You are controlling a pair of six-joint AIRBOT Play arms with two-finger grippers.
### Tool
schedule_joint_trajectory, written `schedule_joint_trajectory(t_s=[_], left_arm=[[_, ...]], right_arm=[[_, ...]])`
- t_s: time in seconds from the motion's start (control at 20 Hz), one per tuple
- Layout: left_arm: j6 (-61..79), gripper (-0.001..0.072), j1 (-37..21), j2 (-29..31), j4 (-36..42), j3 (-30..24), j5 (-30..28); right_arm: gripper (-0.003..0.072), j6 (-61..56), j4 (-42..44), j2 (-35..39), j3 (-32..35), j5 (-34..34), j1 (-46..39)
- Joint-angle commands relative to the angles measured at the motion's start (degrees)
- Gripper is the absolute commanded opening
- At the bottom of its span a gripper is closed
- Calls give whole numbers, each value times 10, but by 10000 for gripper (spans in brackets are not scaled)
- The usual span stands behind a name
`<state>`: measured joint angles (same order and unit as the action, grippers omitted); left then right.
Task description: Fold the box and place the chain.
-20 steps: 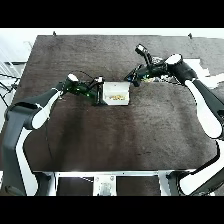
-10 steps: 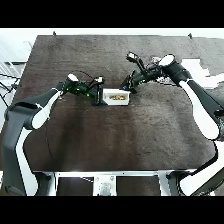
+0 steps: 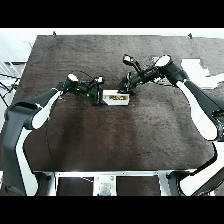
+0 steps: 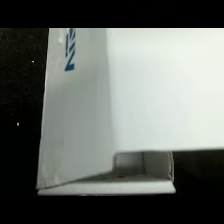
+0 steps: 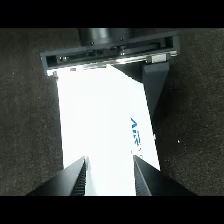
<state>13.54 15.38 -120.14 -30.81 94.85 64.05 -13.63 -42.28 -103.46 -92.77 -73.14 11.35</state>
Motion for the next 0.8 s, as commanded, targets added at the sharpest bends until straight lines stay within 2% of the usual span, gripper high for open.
schedule_joint_trajectory(t_s=[0.0,0.05,0.15,0.6,0.75], left_arm=[[0,533,0,0,0,0,0],[0,533,0,0,0,0,0],[0,533,0,0,0,0,0],[0,533,0,0,0,0,0],[0,533,0,0,0,0,0]], right_arm=[[356,16,0,-7,-1,1,1],[358,17,-3,-10,-1,1,1],[440,17,-5,-15,-1,1,1],[438,19,-19,-20,-1,39,1],[435,19,-17,-19,-20,-5,0]])
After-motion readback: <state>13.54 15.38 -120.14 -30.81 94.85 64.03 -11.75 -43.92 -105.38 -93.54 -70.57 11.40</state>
